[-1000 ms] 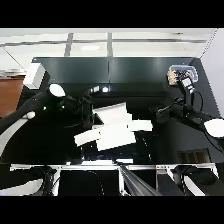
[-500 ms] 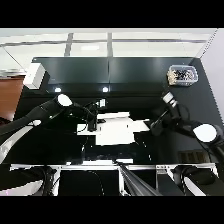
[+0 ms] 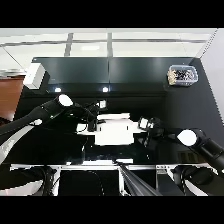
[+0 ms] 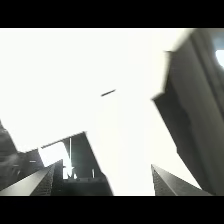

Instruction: Fold the box and place the chain.

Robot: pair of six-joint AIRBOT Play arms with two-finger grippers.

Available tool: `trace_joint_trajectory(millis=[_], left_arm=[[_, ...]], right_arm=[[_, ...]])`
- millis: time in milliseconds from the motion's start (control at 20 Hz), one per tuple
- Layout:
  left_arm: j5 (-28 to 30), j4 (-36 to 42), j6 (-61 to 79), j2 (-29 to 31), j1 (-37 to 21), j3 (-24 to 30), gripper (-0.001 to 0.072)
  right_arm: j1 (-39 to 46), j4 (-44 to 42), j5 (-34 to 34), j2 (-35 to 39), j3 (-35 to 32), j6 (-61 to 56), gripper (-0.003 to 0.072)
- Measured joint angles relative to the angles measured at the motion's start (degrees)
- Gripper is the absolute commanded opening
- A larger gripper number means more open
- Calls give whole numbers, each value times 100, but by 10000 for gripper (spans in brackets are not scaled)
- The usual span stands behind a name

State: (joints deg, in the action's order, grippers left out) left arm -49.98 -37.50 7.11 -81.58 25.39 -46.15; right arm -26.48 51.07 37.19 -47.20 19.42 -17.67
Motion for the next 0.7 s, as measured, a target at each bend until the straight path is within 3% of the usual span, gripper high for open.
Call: trace_joint_trajectory(millis=[350,700], left_arm=[[0,0,2,-2,0,0,26],[4,-7,4,-2,0,0,26]], right_arm=[[-890,-282,-518,-586,-13,400,706],[-1097,-680,-1307,-758,160,466,707]])
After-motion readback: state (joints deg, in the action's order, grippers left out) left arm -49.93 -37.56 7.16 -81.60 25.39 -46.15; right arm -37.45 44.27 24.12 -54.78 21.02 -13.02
